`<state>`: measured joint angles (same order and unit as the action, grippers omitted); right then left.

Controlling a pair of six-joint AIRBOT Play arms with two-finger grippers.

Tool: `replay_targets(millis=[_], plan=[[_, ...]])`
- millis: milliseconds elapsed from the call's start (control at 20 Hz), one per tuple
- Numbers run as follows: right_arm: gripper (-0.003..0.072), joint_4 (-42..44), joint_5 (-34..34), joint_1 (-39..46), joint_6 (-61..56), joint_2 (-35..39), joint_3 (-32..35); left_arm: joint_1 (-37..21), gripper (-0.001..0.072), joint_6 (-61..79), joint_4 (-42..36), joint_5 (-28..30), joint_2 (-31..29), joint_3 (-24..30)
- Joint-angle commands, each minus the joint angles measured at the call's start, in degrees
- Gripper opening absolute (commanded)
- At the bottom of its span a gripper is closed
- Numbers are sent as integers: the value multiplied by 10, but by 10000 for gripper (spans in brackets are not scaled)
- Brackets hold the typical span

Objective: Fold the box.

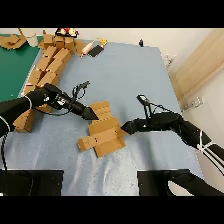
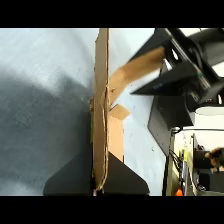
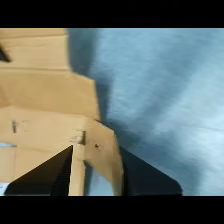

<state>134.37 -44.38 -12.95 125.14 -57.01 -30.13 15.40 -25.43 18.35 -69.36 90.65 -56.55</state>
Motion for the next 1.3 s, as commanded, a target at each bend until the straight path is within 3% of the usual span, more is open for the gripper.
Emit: replay_targets(millis=[0,250,350,450,500,900,1100,1250], plan=[[411,-121,-12,51,-122,3,-30,25,12,42,-7,13,-17,-3],[410,-108,-46,108,-137,14,-96,114,12,117,57,138,-79,-3],[389,-79,-44,107,-137,14,-99,149,12,166,70,148,-86,-2],[95,-61,-46,107,-137,12,-99,181,12,211,75,160,-86,4],[10,-59,-45,107,-137,12,-99,193,12,231,75,166,-86,7],[6,-45,-46,107,-137,12,-99,195,10,232,80,171,-92,49],[6,-46,-39,107,-137,12,-99,209,11,231,78,257,-160,106],[5,-46,-33,107,-137,9,-99,229,11,235,78,273,-182,130]])
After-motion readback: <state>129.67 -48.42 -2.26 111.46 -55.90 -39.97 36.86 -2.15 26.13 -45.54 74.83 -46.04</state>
